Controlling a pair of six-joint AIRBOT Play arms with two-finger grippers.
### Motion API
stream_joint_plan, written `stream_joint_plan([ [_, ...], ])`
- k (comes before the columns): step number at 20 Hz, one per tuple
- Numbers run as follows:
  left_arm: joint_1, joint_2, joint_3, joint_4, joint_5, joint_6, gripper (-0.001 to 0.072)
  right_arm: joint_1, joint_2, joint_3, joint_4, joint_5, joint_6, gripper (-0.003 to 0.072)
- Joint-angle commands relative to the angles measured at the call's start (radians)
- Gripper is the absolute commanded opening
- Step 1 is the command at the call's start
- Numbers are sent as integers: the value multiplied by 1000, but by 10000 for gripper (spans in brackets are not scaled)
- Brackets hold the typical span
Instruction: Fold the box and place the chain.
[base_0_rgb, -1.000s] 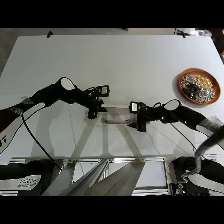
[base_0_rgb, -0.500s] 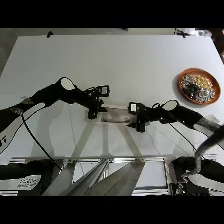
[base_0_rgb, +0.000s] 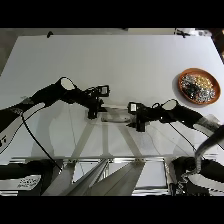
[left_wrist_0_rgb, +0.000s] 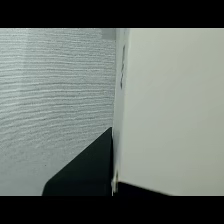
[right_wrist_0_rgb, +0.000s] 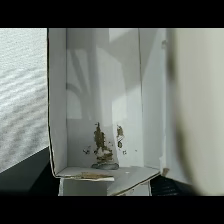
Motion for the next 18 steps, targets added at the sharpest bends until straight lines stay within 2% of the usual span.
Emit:
stream_joint_plan([
  [1, 0, 0, 1, 0, 1, 0, 11, 1, 0, 1, -1, 3, 0, 446],
  [18, 2, 1, 1, -10, 13, 0, 11, 1, 0, 1, -1, 17, 7, 446],
])
